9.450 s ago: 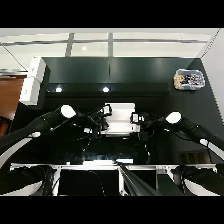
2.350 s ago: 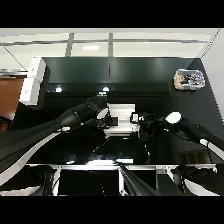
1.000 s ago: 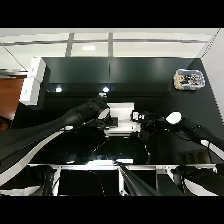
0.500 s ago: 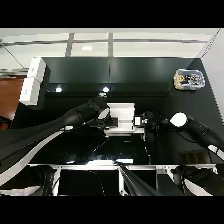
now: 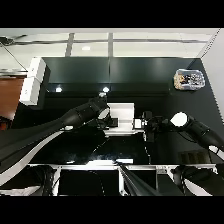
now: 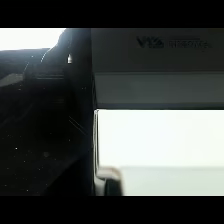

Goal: Fold the box and place the chain.

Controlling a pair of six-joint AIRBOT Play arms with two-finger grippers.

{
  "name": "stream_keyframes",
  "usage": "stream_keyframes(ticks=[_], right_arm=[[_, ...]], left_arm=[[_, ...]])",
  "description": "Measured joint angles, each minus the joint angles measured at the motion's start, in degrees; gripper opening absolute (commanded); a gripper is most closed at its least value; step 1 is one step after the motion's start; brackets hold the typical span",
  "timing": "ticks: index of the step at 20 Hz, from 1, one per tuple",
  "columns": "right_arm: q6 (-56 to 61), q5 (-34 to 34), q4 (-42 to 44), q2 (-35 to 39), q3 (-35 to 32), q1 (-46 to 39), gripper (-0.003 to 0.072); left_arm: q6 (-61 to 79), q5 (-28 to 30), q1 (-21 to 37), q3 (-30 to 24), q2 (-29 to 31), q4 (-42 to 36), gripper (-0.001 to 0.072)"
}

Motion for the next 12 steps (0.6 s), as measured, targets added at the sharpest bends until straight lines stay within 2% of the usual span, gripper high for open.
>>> stream_keyframes(ticks=[4,7,12], right_arm=[[-0.26,0.11,0.83,0.0,0.0,0.0,0.0489],[-0.28,0.26,1.03,0.0,0.0,0.0,0.0237],[-0.02,0.87,2.6,-0.02,-0.02,0.02,0.0239]], left_arm=[[-0.02,-0.13,0.0,0.0,0.0,0.0,0.0029],[-0.02,-0.15,0.0,0.0,0.0,0.0,0.0029],[-0.11,-0.15,0.0,0.0,0.0,0.0,0.0029]])
